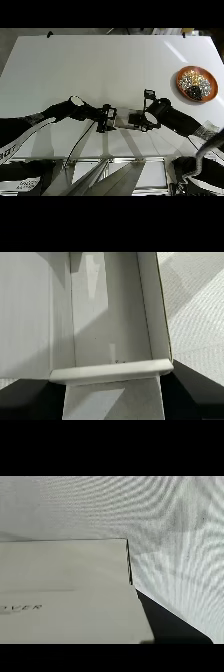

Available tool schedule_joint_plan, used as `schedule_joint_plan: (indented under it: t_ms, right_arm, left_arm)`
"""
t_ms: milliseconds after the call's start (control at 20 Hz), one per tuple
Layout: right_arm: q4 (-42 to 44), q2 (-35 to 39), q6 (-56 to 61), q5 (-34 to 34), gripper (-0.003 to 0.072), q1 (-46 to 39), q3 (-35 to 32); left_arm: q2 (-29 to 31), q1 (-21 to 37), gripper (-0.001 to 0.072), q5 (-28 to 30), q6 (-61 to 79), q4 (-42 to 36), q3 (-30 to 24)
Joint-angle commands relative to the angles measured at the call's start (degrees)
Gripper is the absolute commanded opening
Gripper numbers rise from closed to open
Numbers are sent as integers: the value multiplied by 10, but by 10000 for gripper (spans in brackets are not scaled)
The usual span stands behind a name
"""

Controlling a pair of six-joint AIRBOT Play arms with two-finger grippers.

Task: Fold the box and place the chain.

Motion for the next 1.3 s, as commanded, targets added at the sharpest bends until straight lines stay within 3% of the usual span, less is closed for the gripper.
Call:
schedule_joint_plan:
  t_ms: [0,200,400,500,600,650,700,750,1250]
  right_arm:
    - [-8,-12,14,0,274,5,1]
    - [-17,-12,12,1,216,4,1]
    - [-25,-12,-6,8,31,4,1]
    - [-30,-12,-12,14,14,4,1]
    - [-31,-12,-19,13,16,4,1]
    - [-31,-12,-19,13,87,4,1]
    - [-31,-12,-25,12,214,4,1]
    - [-31,-12,-38,12,235,4,1]
    - [-26,-13,-89,13,219,-9,-14]
  left_arm:
    - [0,0,169,1,0,-1,0]
    - [0,0,169,1,0,-1,0]
    - [0,0,169,1,0,-1,0]
    - [0,0,169,1,0,-1,0]
    - [0,0,169,1,0,-1,0]
    - [0,0,169,1,0,-1,0]
    - [0,0,169,1,0,-1,0]
    - [0,0,169,1,0,-1,0]
    - [0,0,169,1,0,-1,0]
